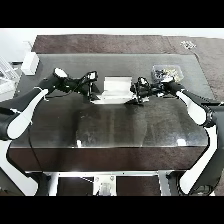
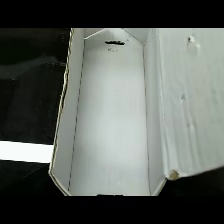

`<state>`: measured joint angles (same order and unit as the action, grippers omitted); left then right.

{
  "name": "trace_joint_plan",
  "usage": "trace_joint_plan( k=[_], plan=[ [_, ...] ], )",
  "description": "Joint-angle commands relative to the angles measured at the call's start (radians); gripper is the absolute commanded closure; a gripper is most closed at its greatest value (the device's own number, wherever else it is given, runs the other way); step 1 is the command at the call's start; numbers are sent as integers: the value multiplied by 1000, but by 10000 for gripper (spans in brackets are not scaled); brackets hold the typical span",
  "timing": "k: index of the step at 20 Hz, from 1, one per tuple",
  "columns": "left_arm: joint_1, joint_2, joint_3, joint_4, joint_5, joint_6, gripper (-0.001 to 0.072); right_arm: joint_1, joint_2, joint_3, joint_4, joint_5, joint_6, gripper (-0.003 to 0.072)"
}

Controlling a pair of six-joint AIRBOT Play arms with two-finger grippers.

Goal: Fold the box and place the chain.

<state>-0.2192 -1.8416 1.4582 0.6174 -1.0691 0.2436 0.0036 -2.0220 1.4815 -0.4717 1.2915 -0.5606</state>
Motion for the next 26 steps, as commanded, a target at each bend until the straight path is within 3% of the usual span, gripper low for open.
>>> trace_joint_plan(
  k=[1,12,13,14,26],
  plan=[
    [-18,-10,1,-3,24,-6,293,-1,0,0,0,0,0,104],
    [-42,-26,1,8,124,1,300,-1,0,0,0,0,0,104],
    [-42,-26,1,5,124,1,428,-1,0,0,0,0,0,104],
    [-42,-26,1,1,117,0,471,-1,0,0,0,0,0,104],
    [-73,-49,0,-54,83,19,473,-1,0,0,0,0,0,104]
  ],
)
